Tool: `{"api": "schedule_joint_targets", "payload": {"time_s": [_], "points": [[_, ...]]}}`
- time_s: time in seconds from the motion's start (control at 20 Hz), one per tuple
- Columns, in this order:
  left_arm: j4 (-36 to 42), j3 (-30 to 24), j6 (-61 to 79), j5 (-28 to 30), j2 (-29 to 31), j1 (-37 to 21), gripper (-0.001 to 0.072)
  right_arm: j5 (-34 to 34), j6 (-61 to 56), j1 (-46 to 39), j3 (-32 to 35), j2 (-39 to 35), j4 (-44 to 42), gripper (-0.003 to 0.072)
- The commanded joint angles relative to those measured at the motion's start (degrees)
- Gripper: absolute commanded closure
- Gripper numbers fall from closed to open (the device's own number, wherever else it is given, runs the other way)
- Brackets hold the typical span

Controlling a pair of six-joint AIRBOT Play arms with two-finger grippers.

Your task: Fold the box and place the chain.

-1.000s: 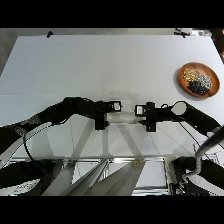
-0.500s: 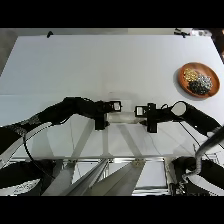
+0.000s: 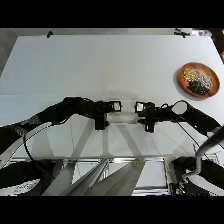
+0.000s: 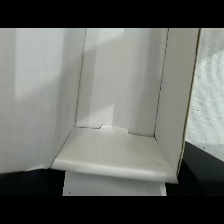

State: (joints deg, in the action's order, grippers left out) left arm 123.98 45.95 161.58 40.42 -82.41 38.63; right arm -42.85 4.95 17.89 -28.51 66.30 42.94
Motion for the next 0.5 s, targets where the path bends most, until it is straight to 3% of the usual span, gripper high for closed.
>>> {"api": "schedule_joint_targets", "payload": {"time_s": [0.0,0.15,0.45], "points": [[0.0,0.0,0.0,0.0,0.0,0.0,0.0314,-0.3,0.1,0.0,0.0,0.0,-3.4,0.0483],[0.0,0.0,0.0,0.0,0.0,0.0,0.0314,-1.3,1.4,0.3,0.0,0.2,-4.3,0.0595],[0.0,0.0,0.0,0.0,0.0,0.0,0.0314,6.2,3.0,4.5,0.0,2.6,-4.4,0.0603]]}}
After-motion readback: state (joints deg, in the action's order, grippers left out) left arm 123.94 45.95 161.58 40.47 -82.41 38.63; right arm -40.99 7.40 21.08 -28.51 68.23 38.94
